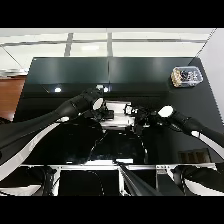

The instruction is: Fold the box and place the chain.

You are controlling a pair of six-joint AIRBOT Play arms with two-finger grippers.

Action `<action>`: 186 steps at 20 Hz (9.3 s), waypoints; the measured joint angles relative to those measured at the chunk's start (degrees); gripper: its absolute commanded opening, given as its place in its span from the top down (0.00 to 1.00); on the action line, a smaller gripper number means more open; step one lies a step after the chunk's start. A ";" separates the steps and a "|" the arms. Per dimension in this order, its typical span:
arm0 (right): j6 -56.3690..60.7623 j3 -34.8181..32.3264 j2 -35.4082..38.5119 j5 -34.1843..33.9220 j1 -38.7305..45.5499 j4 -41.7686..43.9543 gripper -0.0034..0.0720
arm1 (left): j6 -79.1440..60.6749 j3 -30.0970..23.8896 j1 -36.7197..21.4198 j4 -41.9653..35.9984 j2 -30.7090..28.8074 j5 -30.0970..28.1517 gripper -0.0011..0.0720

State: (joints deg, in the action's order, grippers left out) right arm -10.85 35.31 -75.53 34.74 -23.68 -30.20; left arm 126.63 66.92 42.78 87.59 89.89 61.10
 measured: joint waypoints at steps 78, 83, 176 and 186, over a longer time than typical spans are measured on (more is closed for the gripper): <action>65.24 -4.22 0.07 21.11 22.62 4.76 0.93 | 0.00 0.00 0.00 -1.55 0.00 0.94 0.95; 64.39 0.02 -0.63 23.71 21.20 3.76 0.04 | 0.02 0.00 0.00 -1.57 0.00 0.94 0.95; 134.62 32.39 -13.86 34.34 -14.12 -53.79 0.38 | -0.20 0.00 -0.04 -1.49 0.00 0.94 0.95; 121.83 32.54 8.26 34.77 -6.40 -74.36 0.00 | -0.22 0.00 -0.04 -1.51 0.00 0.98 0.95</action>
State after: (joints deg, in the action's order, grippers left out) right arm 110.98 67.85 -67.26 69.52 -30.09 -104.55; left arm 126.41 66.92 42.74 86.08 89.89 62.08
